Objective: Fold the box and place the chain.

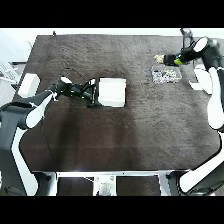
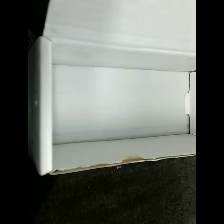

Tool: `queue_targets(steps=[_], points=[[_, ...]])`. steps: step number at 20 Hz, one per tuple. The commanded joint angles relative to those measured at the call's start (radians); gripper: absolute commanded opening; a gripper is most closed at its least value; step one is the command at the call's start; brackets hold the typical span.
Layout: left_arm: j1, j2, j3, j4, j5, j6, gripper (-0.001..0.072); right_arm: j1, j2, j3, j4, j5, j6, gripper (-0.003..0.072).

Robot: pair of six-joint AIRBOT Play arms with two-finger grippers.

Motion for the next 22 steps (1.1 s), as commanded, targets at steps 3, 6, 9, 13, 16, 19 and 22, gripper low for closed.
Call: queue_targets(steps=[3, 6, 9, 13, 16, 19, 22], points=[[0.0, 0.0, 0.0, 0.0, -0.001, 0.0, 0.0287, 0.069, 0.242, 0.001, -0.076, 0.033, 0.005, 0.0009], [0.0, 0.0, 0.0, 0.0, -0.001, 0.0, 0.0287, 0.123, 0.366, 0.001, -0.076, 0.033, 0.005, 0.0008], [0.0, 0.0, 0.0, 0.0, -0.002, 0.0, 0.0287, 0.176, 0.437, 0.001, -0.076, 0.051, 0.005, 0.0009], [0.0, 0.0, 0.0, 0.0, -0.002, 0.0, 0.0287, 0.241, 0.47, 0.001, -0.075, 0.147, 0.006, 0.0008], [0.0, 0.0, 0.0, 0.0, -0.002, 0.0, 0.0287, 0.316, 0.486, 0.001, -0.075, 0.165, 0.006, 0.0008], [0.0, 0.0, 0.0, 0.0, -0.002, 0.0, 0.0287, 0.403, 0.491, 0.0, -0.075, 0.192, 0.005, 0.0009], [0.0, 0.0, 0.0, 0.0, -0.002, 0.0, 0.0287, 0.48, 0.49, -0.027, -0.075, 0.197, 0.005, 0.0009]])
